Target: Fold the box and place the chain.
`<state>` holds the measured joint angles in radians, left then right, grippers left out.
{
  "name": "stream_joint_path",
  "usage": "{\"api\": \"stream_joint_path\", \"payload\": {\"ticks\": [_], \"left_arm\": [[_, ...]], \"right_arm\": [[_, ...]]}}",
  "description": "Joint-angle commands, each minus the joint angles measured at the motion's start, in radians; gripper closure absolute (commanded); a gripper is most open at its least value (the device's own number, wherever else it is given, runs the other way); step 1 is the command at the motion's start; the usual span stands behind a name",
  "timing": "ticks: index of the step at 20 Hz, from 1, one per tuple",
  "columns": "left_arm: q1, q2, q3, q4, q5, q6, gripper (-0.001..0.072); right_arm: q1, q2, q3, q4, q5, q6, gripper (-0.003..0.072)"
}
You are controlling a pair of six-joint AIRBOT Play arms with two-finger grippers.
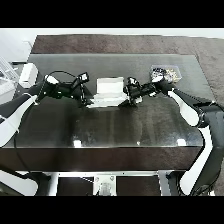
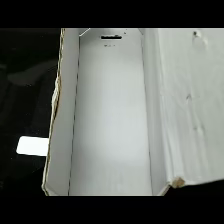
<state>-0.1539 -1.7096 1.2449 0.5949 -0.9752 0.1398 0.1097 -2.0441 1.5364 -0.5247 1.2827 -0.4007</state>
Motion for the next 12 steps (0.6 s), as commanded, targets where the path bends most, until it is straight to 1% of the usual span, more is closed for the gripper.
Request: {"api": "stream_joint_path", "payload": {"ticks": [1, 7, 11, 12], "left_arm": [[0.000, -0.010, 0.009, 0.006, -0.016, 0.003, 0.0171], [-0.033, -0.027, 0.011, 0.005, 0.020, 0.027, 0.0171], [-0.033, -0.037, 0.022, 0.007, 0.048, 0.026, 0.0173], [-0.033, -0.037, 0.022, 0.008, 0.048, 0.027, 0.0267]], "right_arm": [[0.000, 0.000, 0.000, 0.000, 0.000, 0.000, 0.0107], [0.000, 0.000, 0.000, 0.000, 0.000, 0.000, 0.0107], [0.000, 0.000, 0.000, 0.000, 0.000, 0.000, 0.0107], [0.000, 0.000, 0.000, 0.000, 0.000, 0.000, 0.0107]]}}
